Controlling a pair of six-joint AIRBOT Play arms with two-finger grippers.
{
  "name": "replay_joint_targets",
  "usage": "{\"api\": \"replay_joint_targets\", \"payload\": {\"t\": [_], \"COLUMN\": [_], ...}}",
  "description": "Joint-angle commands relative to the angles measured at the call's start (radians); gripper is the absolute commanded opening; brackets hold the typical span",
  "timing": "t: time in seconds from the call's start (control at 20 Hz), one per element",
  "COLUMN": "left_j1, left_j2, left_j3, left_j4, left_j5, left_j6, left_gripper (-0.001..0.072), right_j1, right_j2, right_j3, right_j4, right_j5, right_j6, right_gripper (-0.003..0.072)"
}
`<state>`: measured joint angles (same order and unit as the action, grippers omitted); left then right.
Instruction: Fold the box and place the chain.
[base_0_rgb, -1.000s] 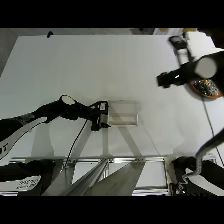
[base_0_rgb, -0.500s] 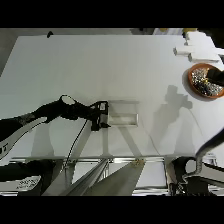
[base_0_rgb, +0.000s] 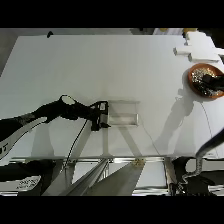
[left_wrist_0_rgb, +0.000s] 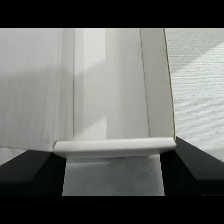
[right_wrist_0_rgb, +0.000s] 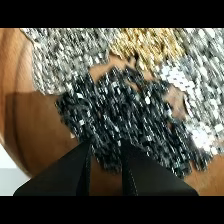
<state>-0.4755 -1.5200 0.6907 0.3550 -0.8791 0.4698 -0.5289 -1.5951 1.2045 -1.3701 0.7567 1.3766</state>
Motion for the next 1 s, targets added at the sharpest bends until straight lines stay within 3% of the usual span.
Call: {"api": "replay_joint_targets", "payload": {"t": [0.0, 0.8, 0.85, 0.9, 0.95], "left_j1": [0.000, 0.000, 0.000, 0.000, 0.000], "left_j2": [0.001, 0.001, 0.001, 0.001, 0.001], "left_j3": [0.000, 0.000, 0.000, 0.000, 0.000], "left_j4": [0.000, 0.000, 0.000, 0.000, 0.000], "left_j5": [0.000, 0.000, 0.000, 0.000, 0.000], "left_j6": [0.000, 0.000, 0.000, 0.000, 0.000], "left_gripper": [0.0256, 0.0256, 0.0256, 0.0256, 0.0256], "right_j1": [0.002, 0.006, 0.006, 0.006, 0.006], "right_j2": [-0.020, -0.073, -0.074, -0.071, -0.065], "right_j3": [0.001, 0.001, 0.001, 0.002, 0.002], "right_j4": [0.024, 0.089, 0.089, 0.089, 0.089], "right_j5": [-0.071, -0.064, -0.065, -0.065, -0.062], "right_j6": [-0.025, -0.131, -0.129, -0.129, -0.129], "right_gripper": [0.0177, 0.0173, 0.0146, 0.0022, 0.0019]}}
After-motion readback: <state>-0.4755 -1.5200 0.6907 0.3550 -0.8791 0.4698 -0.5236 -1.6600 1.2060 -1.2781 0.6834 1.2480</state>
